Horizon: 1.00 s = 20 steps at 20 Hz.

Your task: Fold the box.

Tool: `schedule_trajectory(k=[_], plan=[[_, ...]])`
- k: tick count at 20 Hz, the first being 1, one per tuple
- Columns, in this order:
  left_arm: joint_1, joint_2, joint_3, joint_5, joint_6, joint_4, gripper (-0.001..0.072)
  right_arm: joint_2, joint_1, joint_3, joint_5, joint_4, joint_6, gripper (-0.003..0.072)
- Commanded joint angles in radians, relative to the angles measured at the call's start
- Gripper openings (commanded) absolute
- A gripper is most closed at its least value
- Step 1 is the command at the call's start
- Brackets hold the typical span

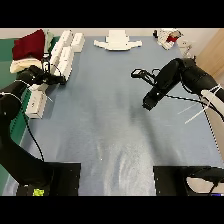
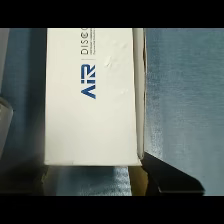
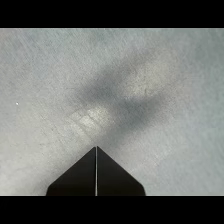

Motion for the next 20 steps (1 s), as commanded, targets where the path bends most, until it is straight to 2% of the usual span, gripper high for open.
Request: schedule_trajectory(k=[1,7,20], plan=[[-0.006,-0.039,0.046,0.002,0.003,0.006,0.0464,0.000,0.000,0.001,0.000,0.001,0.000,0.0006],[-0.005,-0.056,0.056,0.006,0.012,0.043,0.0465,0.000,0.000,0.001,0.000,0.000,0.000,0.0006],[-0.006,-0.056,0.056,0.011,0.010,0.022,0.0476,0.000,0.000,0.001,0.000,0.000,0.000,0.0006]])
